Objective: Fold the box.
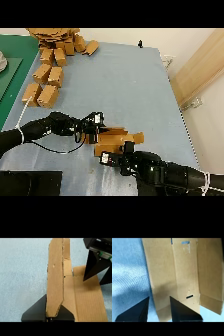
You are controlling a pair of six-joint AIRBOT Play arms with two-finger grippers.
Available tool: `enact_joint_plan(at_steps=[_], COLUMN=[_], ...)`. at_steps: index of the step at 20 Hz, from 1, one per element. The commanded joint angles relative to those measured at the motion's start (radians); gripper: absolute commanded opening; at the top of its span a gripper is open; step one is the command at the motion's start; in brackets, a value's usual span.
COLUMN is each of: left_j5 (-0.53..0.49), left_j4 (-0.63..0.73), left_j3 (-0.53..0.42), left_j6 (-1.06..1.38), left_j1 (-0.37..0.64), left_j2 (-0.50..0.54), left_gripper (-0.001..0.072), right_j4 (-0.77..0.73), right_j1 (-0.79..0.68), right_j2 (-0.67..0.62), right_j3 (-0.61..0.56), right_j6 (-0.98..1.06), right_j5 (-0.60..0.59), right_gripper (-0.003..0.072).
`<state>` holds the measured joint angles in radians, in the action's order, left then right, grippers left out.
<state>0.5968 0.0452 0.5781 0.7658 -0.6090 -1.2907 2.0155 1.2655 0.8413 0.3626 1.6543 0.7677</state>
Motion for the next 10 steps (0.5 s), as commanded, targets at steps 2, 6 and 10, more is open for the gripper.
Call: enact_joint_plan(at_steps=[2, 6, 10], left_j5=[0.000, 0.000, 0.000], left_j4=[0.000, 0.000, 0.000], left_j3=[0.000, 0.000, 0.000], left_j6=[0.000, 0.000, 0.000], left_j1=[0.000, 0.000, 0.000], left_j2=[0.000, 0.000, 0.000], left_gripper=[0.0012, 0.0011, 0.0011], right_j4=[0.106, 0.165, 0.177], right_j1=[-0.001, -0.001, -0.001], right_j2=[0.005, -0.019, -0.037], right_j3=[0.000, 0.016, 0.041], right_j6=[0.066, 0.066, 0.066], right_j5=[0.002, 0.001, 0.008], right_gripper=[0.0421, 0.0488, 0.0488])
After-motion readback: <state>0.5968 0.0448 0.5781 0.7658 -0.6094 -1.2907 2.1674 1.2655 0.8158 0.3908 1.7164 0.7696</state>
